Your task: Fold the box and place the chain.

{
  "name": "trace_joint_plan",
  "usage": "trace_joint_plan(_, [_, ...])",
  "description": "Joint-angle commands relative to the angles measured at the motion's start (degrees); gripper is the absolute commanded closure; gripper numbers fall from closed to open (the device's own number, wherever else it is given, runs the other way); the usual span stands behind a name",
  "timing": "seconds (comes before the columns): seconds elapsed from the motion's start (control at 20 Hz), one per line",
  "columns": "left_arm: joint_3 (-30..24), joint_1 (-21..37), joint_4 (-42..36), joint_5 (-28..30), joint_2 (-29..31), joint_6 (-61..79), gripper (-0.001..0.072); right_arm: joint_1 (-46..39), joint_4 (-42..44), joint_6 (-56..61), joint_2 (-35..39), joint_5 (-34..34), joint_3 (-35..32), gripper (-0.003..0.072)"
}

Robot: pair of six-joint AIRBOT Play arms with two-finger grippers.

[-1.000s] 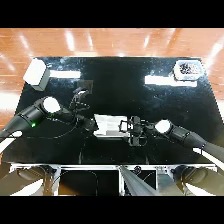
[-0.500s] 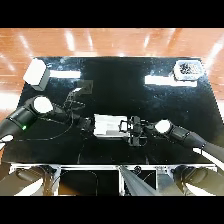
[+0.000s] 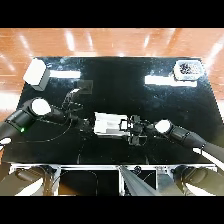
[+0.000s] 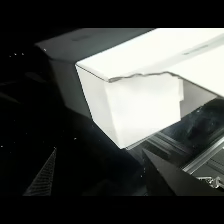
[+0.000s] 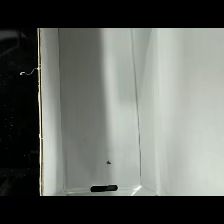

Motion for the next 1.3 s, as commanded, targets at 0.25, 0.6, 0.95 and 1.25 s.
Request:
trace_joint_plan(0.25, [-0.4,-2.3,-0.6,4.5,0.0,0.0,0.0065,0.0,-1.3,-4.7,0.0,-0.1,0.5,0.0317])
trace_joint_plan(0.6, [-0.4,-3.3,-1.4,5.6,-1.9,-0.1,0.0066,0.0,-1.7,0.3,0.0,3.4,0.5,0.0317])
trace_joint_plan(0.95, [-0.4,-3.3,-1.7,5.4,-2.7,-0.1,0.0066,0.0,-1.7,1.6,0.0,3.8,0.5,0.0318])
trace_joint_plan(1.25, [-0.4,-3.3,-1.7,5.4,-2.7,-0.1,0.0066,0.0,-1.7,1.6,0.0,3.8,0.5,0.0537])
